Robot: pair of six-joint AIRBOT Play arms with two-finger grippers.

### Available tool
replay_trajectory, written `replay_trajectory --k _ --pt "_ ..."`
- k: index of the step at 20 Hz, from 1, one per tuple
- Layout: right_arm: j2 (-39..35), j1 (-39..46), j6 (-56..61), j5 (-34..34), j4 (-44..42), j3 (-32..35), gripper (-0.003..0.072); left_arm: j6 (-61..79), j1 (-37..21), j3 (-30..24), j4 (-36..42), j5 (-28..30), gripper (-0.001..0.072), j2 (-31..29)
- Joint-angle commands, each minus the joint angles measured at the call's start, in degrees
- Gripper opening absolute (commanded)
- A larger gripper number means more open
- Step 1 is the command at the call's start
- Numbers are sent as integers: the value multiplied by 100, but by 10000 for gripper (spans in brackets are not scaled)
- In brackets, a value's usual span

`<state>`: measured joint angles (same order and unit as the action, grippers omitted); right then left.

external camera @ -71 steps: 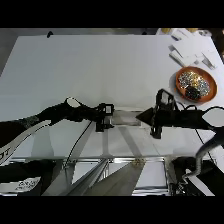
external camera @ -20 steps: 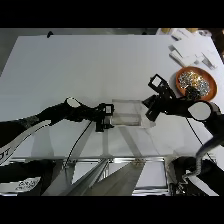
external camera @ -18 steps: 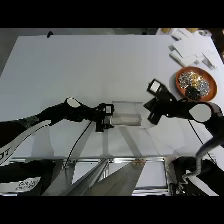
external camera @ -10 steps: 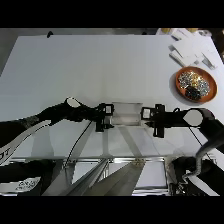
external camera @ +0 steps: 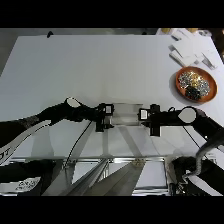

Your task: Fold the box and place the chain.

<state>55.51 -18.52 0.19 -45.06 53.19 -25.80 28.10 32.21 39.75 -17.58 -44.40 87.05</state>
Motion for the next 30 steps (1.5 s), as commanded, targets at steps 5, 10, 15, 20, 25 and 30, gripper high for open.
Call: replay_trajectory --k 5,10,15,20,25,30 --pt "262 -4 -767 101 -1167 4 133 0 2 -2 0 2 111 2" --pt "671 -4 -828 177 -1335 4 211 0 2 -2 -2 0 111 2" --pt "772 -4 -817 310 -1432 4 445 0 2 -2 -2 2 111 0" --pt "363 -2 341 251 -601 4 135 0 2 -2 -2 2 111 2" --pt "-597 20 3320 247 1368 4 21 0 2 -2 -2 2 111 2" --pt "-1178 697 4887 713 1384 2 20 0 2 -2 -2 0 111 2"
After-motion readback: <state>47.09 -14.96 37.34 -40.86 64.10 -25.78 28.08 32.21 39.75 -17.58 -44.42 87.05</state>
